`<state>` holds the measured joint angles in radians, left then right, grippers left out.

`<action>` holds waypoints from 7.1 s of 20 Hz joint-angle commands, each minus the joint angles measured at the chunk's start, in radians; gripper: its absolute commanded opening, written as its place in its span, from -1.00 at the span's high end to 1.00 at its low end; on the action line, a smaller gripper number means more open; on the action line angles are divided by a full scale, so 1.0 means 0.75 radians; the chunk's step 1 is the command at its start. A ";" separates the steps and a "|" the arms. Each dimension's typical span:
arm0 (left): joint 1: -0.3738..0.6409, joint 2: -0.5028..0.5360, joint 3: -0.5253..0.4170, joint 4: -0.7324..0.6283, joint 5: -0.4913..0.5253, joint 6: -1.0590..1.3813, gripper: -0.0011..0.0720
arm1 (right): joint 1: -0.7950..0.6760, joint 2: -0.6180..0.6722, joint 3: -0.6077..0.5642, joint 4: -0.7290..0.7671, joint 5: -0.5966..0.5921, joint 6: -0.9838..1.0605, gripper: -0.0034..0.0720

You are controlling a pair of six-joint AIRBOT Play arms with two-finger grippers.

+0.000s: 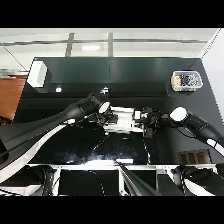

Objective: Fold the box and place the chain.

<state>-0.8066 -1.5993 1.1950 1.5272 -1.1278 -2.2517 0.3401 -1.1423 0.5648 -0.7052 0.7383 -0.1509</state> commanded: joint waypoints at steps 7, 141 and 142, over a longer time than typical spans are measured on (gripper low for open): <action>0.001 -0.001 0.001 -0.003 0.001 -0.001 0.89 | 0.073 -0.094 0.000 0.356 -0.083 -0.004 0.57; 0.003 -0.001 0.001 -0.003 0.022 -0.001 0.89 | -0.717 -0.405 0.866 -1.254 0.034 2.723 -1.00; 0.003 -0.001 0.001 -0.003 0.026 -0.001 0.89 | -0.743 -0.508 0.975 -1.161 0.086 2.650 -1.00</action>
<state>-0.8055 -1.5993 1.1950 1.5249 -1.1213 -2.2520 -0.1188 -1.3415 1.1324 -1.7908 0.8097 1.9839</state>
